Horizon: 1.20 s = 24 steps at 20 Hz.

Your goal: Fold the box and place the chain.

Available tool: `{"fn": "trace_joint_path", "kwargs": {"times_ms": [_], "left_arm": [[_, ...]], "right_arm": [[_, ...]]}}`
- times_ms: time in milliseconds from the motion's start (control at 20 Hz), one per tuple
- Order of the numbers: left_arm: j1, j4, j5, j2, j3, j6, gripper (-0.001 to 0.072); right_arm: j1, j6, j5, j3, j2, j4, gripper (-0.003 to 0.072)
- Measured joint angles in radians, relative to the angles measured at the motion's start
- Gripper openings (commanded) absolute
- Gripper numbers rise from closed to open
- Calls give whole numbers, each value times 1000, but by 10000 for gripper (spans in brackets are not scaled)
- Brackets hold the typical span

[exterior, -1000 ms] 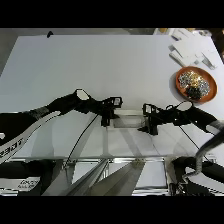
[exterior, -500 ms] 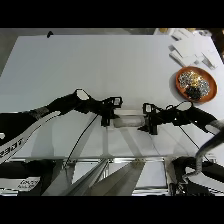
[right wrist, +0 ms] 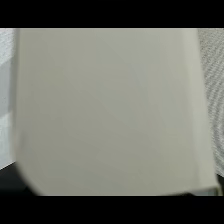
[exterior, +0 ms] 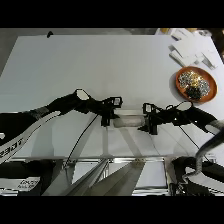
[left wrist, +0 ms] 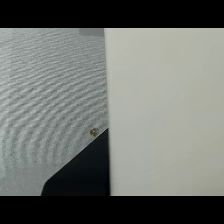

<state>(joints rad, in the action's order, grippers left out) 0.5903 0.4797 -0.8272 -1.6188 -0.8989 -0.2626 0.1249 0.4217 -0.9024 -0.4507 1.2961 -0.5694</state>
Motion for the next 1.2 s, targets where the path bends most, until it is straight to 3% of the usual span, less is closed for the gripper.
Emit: {"fn": "trace_joint_path", "kwargs": {"times_ms": [900, 950, 1000, 1050, 1200], "left_arm": [[0, 0, -5, 0, 0, 0, 13], [0, 0, -8, 0, 0, -1, 141], [0, 3, -4, 0, 0, -3, 360], [-4, 7, 3, 2, -1, -2, 479], [-14, 37, -49, 32, 2, 5, 496]], "right_arm": [[0, -9, 1, 0, 0, 1, 413], [0, -9, 1, 0, 0, 1, 413], [0, -9, 1, 0, 0, 1, 413], [0, -9, 1, 0, 0, 1, 413], [1, -5, -5, 0, 0, -3, 413]]}}
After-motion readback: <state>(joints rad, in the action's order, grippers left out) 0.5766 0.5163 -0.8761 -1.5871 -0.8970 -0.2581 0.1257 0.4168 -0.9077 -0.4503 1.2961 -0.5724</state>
